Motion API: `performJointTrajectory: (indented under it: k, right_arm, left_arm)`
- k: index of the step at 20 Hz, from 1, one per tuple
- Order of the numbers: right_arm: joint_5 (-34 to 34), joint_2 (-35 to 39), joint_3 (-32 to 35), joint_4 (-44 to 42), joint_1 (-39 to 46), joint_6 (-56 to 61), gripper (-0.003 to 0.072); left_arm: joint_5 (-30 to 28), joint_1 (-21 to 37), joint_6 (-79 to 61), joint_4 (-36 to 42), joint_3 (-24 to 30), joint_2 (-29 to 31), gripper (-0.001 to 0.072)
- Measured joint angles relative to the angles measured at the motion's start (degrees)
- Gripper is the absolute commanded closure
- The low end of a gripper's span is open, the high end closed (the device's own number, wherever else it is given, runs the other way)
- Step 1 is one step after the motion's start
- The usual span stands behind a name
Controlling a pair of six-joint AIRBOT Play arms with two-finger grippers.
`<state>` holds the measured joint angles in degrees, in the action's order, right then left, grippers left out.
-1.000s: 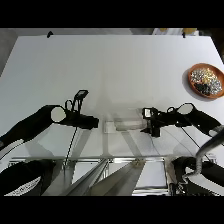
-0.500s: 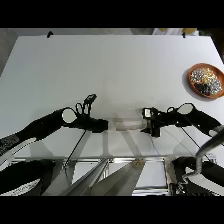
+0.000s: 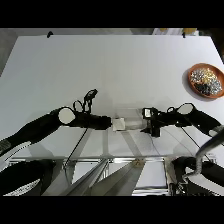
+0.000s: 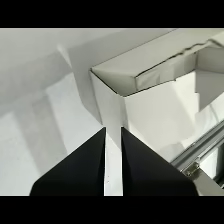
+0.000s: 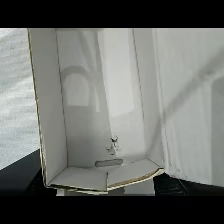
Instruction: Fold the box and place the chain.
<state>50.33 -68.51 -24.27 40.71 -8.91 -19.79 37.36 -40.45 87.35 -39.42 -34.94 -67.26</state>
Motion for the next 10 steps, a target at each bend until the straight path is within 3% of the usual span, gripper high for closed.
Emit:
performJointTrajectory:
  k: [1, 5, 8, 10]
  right_arm:
    - [0.0, 0.0, 0.0, 0.0, 0.0, 0.0, 0.0270]
    - [0.0, 0.0, 0.0, 0.0, 0.0, 0.0, 0.0270]
    - [0.0, 0.0, 0.0, 0.0, 0.0, 0.0, 0.0270]
    - [0.0, 0.0, 0.0, 0.0, 0.0, 0.0, 0.0270]
  left_arm:
    - [0.0, -0.1, 0.1, 0.2, 0.0, 0.2, 0.0544]
    - [-0.2, -1.0, 0.4, 1.0, 0.0, 0.7, 0.0536]
    - [-0.3, -1.4, 0.5, 1.3, 0.0, 0.7, 0.0421]
    - [-0.4, -1.8, 0.5, 1.4, -0.3, 0.5, 0.0421]
